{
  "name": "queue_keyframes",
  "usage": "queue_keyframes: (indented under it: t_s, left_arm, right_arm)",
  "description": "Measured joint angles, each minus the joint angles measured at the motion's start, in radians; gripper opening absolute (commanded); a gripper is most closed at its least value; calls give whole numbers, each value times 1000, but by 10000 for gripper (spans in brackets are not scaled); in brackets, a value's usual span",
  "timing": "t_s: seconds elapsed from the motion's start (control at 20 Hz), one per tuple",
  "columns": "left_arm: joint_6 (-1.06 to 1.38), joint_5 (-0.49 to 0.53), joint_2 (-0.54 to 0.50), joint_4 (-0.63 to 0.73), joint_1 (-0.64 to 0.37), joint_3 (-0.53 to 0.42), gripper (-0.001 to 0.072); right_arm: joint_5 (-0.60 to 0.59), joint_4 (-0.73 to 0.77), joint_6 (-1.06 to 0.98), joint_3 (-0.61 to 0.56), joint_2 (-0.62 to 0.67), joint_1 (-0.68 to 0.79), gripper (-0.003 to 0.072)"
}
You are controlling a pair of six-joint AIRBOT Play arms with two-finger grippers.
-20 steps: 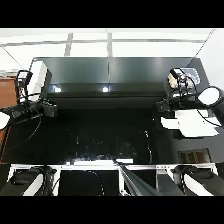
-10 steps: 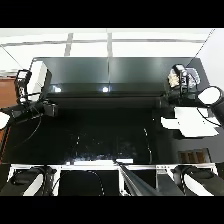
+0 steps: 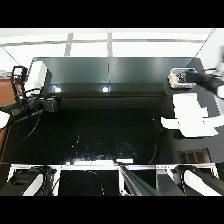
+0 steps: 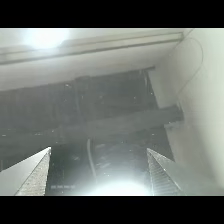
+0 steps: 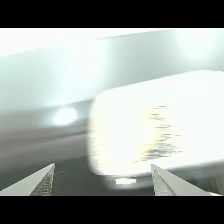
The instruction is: Fold the box and place the chain.
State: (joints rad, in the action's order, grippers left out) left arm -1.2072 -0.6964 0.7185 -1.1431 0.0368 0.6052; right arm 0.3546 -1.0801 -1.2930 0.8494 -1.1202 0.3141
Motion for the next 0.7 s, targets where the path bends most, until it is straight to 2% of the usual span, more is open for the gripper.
queue_keyframes:
  t_s: [0.2,0.35,0.5,0.65,0.7]
  left_arm:
    - [0,6,32,-1,0,0,706]
    - [0,6,69,-8,0,0,706]
    - [0,6,107,-9,0,0,706]
    - [0,6,137,-4,0,0,705]
    - [0,5,144,-1,0,0,705]
  right_arm:
    - [229,-18,-97,68,-62,471,704]
    - [445,-23,16,139,-134,714,703]
    - [655,-11,212,230,-232,804,703]
    - [786,-9,354,293,-324,770,702]
    - [808,-27,382,303,-347,744,631]
